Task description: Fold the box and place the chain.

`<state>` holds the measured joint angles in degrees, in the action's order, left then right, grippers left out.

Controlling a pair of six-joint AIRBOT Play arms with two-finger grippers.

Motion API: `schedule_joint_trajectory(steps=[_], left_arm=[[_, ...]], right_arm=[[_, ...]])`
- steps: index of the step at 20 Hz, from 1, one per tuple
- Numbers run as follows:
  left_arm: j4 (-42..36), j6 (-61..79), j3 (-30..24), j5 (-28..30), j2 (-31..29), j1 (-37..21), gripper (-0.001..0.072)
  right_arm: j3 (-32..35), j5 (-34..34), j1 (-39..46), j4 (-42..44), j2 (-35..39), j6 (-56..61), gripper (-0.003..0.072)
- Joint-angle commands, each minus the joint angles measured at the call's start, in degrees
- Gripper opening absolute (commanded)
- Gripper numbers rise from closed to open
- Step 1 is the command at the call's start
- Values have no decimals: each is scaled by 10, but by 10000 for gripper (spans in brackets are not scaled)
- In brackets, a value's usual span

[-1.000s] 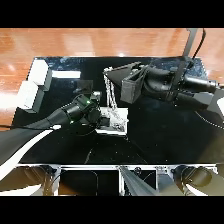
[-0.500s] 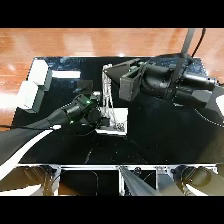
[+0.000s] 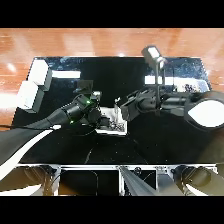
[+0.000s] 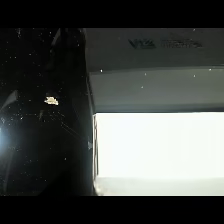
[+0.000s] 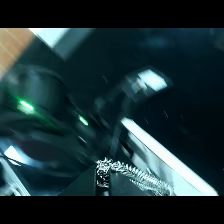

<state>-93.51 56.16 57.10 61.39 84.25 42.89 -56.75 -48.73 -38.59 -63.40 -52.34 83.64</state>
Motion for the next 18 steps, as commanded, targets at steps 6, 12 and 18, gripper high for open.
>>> schedule_joint_trajectory(steps=[6, 12, 18], left_arm=[[0, 0, 0, -1, 0, 0, 19], [-2, 0, 0, -1, 0, 0, 19], [-2, 0, 0, -1, 0, 0, 19]], right_arm=[[65, 14, 0, -10, -68, 22, 36], [65, -23, 0, -21, -87, 46, 100], [64, -101, 21, -47, -75, 46, 603]])
